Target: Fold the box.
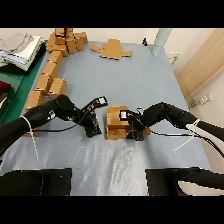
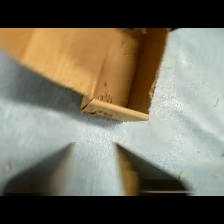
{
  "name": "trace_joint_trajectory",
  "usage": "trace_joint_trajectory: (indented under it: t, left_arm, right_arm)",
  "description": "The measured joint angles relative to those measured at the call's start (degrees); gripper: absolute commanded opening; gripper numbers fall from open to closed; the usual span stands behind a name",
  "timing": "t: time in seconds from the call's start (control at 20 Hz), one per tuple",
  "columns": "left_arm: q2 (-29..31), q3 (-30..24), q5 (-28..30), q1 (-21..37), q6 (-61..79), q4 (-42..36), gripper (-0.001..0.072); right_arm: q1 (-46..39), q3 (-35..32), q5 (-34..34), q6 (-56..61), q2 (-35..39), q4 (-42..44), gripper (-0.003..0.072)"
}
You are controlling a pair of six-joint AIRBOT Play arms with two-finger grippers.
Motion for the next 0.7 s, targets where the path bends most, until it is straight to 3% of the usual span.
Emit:
trace_joint_trajectory:
  t: [0.3, 0.7]
  left_arm:
    - [-5.0, -1.8, 7.3, -1.9, 14.5, -6.0, 0.0690]
    - [-6.4, -2.1, 5.8, -3.4, 20.2, -10.6, 0.0688]
  right_arm:
    - [0.0, 0.0, 0.0, 0.0, 0.0, 0.0, 0.0513]
    - [0.0, 0.0, 0.0, 0.0, 0.0, 0.0, 0.0513]
